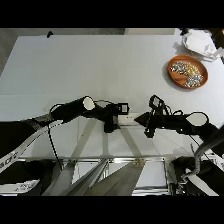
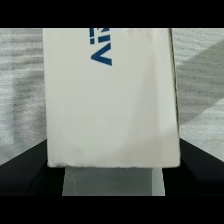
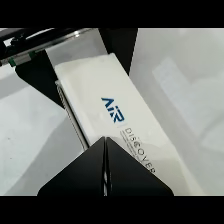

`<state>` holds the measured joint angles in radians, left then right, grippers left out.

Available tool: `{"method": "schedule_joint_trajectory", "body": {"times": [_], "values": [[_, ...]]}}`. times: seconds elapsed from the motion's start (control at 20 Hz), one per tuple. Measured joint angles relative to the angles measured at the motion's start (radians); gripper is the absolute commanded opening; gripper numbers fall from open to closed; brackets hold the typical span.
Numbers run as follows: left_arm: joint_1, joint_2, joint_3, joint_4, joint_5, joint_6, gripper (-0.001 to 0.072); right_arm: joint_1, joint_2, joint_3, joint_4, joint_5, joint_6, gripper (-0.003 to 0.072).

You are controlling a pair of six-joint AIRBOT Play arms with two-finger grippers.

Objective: Fold the box and place the chain.

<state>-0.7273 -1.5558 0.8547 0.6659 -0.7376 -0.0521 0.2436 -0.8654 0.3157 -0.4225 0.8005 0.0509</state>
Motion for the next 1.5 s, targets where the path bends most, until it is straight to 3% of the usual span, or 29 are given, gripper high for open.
{"method": "schedule_joint_trajectory", "body": {"times": [0.35,0.75,1.25,1.4,1.5], "values": [[0.000,0.000,0.000,0.001,0.000,0.000,0.0344,-0.014,0.001,-0.093,0.079,-0.010,-0.048,0.0011],[0.000,0.000,0.000,0.001,0.000,0.000,0.0344,-0.015,-0.016,-0.121,0.092,-0.027,-0.059,0.0011],[0.000,0.000,0.000,-0.001,0.000,-0.002,0.0344,-0.015,-0.018,-0.107,0.401,0.053,-0.259,0.0015],[0.000,0.000,0.000,-0.001,0.000,-0.001,0.0344,-0.016,-0.018,-0.044,0.359,0.047,-0.191,0.0015],[0.000,0.000,0.000,0.000,0.000,-0.001,0.0344,-0.030,-0.018,0.035,0.218,0.021,-0.017,0.0015]]}}
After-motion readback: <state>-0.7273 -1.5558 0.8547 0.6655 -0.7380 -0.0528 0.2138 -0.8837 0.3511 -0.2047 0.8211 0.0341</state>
